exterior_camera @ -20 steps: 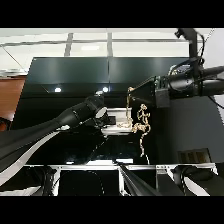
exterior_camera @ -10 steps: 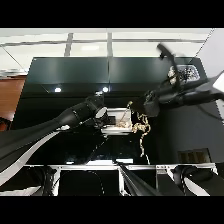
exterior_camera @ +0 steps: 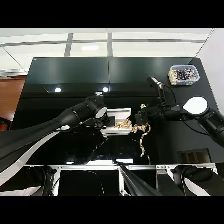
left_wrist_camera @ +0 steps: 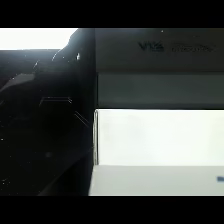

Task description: Fold the box and place the chain.

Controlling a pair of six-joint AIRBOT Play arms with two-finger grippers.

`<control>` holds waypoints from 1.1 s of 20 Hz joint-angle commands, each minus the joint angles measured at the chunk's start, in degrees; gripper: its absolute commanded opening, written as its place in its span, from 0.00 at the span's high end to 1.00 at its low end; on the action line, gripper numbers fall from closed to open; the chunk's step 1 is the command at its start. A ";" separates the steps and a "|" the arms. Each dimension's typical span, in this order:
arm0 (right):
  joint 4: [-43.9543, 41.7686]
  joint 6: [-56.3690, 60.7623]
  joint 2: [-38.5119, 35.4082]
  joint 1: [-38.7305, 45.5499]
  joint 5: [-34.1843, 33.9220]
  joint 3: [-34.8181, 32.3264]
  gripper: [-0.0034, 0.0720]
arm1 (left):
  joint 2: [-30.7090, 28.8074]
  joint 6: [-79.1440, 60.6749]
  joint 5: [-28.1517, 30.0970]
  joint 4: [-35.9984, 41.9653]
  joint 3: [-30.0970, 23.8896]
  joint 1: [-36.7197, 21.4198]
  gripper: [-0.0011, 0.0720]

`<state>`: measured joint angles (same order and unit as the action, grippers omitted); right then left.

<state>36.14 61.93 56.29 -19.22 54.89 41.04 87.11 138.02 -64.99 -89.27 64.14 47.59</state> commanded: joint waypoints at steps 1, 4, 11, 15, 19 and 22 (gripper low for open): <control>1.68 0.04 0.02 1.57 0.17 -0.07 0.59 | -0.04 -0.02 -0.04 -0.02 0.04 -0.02 0.94; 5.60 -0.15 -0.02 10.14 5.03 1.62 0.59 | -0.04 0.00 -0.04 -0.02 0.04 -0.02 0.94; 26.99 0.39 3.65 11.47 -9.38 -0.24 0.00 | -0.04 -0.02 0.02 -0.02 0.04 -0.04 0.94; 36.09 8.94 11.63 1.03 -27.43 -0.22 0.00 | -0.04 -0.02 -0.04 -0.04 0.04 -0.04 0.94; 48.52 35.28 17.25 -2.27 -29.68 0.28 0.00 | -0.04 -0.02 -0.02 -0.02 0.04 -0.02 0.94; 52.17 39.19 17.99 -2.32 -28.30 0.28 0.00 | -0.04 -0.02 -0.04 -0.02 0.04 -0.04 0.94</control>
<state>81.54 91.57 72.49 -20.43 27.88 41.25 87.11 138.02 -65.04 -89.30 64.14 47.59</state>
